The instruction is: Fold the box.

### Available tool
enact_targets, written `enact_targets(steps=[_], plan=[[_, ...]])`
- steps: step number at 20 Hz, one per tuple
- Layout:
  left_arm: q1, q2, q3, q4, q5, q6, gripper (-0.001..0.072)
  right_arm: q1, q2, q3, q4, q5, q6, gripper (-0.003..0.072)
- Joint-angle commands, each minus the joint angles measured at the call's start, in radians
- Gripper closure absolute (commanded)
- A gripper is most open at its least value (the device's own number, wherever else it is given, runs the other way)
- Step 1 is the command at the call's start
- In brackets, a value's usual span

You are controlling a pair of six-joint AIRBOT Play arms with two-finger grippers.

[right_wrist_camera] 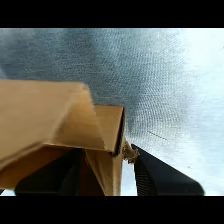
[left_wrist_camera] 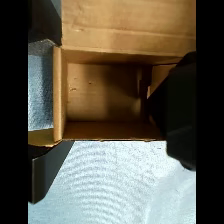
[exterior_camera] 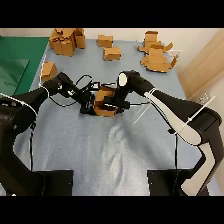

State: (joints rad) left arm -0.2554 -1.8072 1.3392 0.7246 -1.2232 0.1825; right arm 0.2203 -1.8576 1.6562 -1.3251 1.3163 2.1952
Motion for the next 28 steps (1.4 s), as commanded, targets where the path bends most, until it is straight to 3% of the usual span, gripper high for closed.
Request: enact_targets(steps=[1, 5, 17, 18, 24, 26, 28], plan=[[0.000, 0.000, 0.000, 0.000, 0.001, 0.000, 0.0422, 0.029, -0.035, 0.072, -0.109, 0.090, 0.022, 0.0199], [0.000, 0.000, 0.000, 0.000, -0.001, 0.000, 0.0422, 0.031, -0.076, 0.139, -0.119, 0.125, 0.019, 0.0224], [0.000, 0.000, 0.000, 0.000, 0.000, 0.000, 0.0421, 0.056, -0.100, 0.153, -0.153, 0.135, 0.014, 0.0281], [0.000, 0.000, 0.000, 0.000, 0.000, 0.000, 0.0422, 0.062, -0.106, 0.154, -0.153, 0.135, 0.014, 0.0338], [0.000, 0.000, 0.000, 0.000, -0.003, 0.000, 0.0421, 0.068, -0.113, 0.179, -0.163, 0.142, 0.014, 0.0403], [0.000, 0.000, 0.000, 0.000, -0.003, 0.000, 0.0421, 0.068, -0.113, 0.179, -0.148, 0.143, 0.011, 0.0678], [0.000, 0.000, 0.000, 0.000, -0.003, 0.000, 0.0421, 0.069, -0.113, 0.179, -0.134, 0.144, 0.011, 0.0679]])
